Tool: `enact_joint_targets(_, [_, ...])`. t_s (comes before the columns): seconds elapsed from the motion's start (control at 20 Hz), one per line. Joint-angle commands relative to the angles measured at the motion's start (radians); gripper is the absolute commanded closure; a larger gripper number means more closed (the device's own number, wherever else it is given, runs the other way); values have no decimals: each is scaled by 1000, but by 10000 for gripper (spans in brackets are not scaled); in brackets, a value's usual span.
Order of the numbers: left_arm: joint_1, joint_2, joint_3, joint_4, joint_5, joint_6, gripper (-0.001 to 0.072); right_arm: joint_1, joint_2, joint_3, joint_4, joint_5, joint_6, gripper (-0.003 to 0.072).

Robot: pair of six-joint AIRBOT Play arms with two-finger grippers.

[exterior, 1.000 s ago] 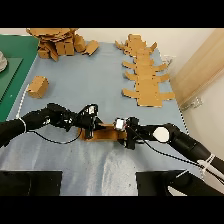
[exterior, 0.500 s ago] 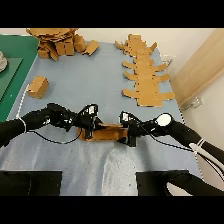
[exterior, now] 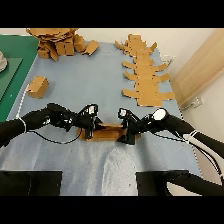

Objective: Fold the box.

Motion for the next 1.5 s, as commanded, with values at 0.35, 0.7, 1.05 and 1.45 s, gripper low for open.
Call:
enact_joint_targets(0.35, [0,0,0,0,0,0,696,3,8,2,-18,15,63,-34])
enact_joint_targets(0.7, [0,0,0,0,0,0,697,3,7,2,-33,18,43,-34])
enact_joint_targets(1.05, [0,0,0,0,0,0,697,4,1,2,-20,11,-149,-34])
enact_joint_targets(1.45, [0,0,0,0,0,0,697,4,-48,2,48,-16,-298,-34])
